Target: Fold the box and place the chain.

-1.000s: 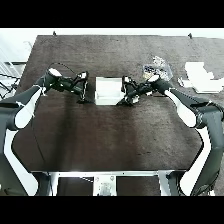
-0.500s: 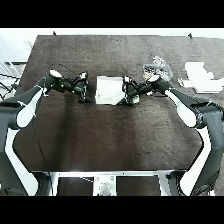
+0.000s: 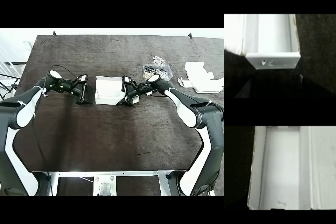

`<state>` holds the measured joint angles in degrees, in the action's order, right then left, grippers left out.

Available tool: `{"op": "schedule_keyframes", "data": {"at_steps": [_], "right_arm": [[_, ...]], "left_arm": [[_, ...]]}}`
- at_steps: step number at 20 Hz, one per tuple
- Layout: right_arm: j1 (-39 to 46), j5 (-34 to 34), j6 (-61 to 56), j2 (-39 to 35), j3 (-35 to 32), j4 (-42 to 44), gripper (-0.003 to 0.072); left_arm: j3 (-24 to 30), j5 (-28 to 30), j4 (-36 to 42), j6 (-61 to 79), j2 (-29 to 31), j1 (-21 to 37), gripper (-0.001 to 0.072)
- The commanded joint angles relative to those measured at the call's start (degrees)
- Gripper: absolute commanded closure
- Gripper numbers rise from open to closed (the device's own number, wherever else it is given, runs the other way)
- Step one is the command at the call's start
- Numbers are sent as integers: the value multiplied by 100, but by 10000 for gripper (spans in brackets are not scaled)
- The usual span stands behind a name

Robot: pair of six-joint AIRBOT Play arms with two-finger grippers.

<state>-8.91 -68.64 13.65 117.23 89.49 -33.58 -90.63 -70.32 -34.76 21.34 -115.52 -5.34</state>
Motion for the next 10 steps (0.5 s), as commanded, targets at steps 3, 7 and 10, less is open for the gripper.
{"op": "schedule_keyframes", "data": {"at_steps": [3, 7, 10], "right_arm": [[0, 0, -11, 0, 0, -4, 166], [0, 0, -11, 0, 0, -2, 166], [0, 0, -11, 0, 0, -2, 166]], "left_arm": [[-7, -96, 426, 164, 9, 79, -11], [-7, -144, 654, 271, 9, 37, -10], [-7, -122, 603, 273, 9, -81, -11]]}}
